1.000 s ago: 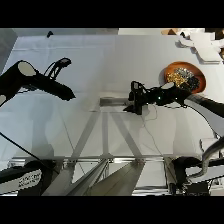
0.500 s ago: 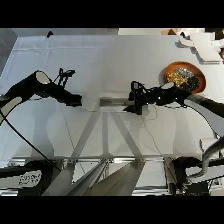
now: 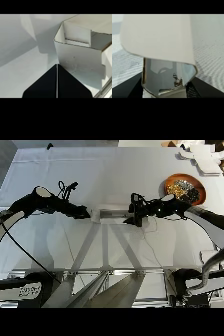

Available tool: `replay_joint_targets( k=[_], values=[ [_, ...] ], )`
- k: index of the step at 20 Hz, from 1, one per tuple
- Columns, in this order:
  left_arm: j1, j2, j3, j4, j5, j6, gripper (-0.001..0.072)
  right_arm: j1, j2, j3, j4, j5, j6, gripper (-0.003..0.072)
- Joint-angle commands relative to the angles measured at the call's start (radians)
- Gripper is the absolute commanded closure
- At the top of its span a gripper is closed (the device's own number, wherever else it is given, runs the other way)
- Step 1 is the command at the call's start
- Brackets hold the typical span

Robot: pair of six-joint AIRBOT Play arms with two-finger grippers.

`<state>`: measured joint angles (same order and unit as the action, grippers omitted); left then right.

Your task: Fold the box and place the chain.

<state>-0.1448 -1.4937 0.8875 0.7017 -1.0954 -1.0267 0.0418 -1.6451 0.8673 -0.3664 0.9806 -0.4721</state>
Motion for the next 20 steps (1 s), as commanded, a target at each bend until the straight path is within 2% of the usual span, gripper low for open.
replay_joint_targets(
  k=[1,5,8,10,11,12,13,16,20],
  values=[
    [0.000,-0.001,-0.001,-0.040,-0.020,0.018,0.0701,0.001,0.000,0.000,0.000,0.000,0.000,0.0225],
    [0.000,-0.001,-0.001,-0.043,-0.023,0.072,0.0695,0.001,0.000,0.000,0.000,0.000,0.000,0.0225],
    [0.000,-0.001,-0.001,-0.043,-0.025,0.089,0.0592,0.001,0.000,0.000,0.000,0.000,0.000,0.0225],
    [0.000,-0.001,-0.001,-0.046,-0.023,0.100,0.0589,0.001,0.000,0.000,0.000,0.000,0.000,0.0225],
    [0.000,-0.001,-0.001,-0.063,-0.027,0.132,0.0532,0.001,0.000,0.000,0.000,0.000,0.000,0.0225],
    [0.000,-0.001,-0.001,-0.096,-0.031,0.159,0.0520,0.001,0.000,0.000,0.000,0.000,0.000,0.0225],
    [0.000,-0.001,-0.001,-0.134,-0.037,0.186,0.0477,0.001,0.000,0.000,0.000,0.000,0.000,0.0225],
    [0.000,-0.001,-0.001,-0.247,-0.045,0.290,0.0475,0.001,0.001,0.000,0.000,0.000,0.000,0.0225],
    [0.000,-0.001,-0.001,-0.256,-0.043,0.314,0.0475,0.001,0.000,0.000,0.000,0.000,0.000,0.0225]
  ],
)
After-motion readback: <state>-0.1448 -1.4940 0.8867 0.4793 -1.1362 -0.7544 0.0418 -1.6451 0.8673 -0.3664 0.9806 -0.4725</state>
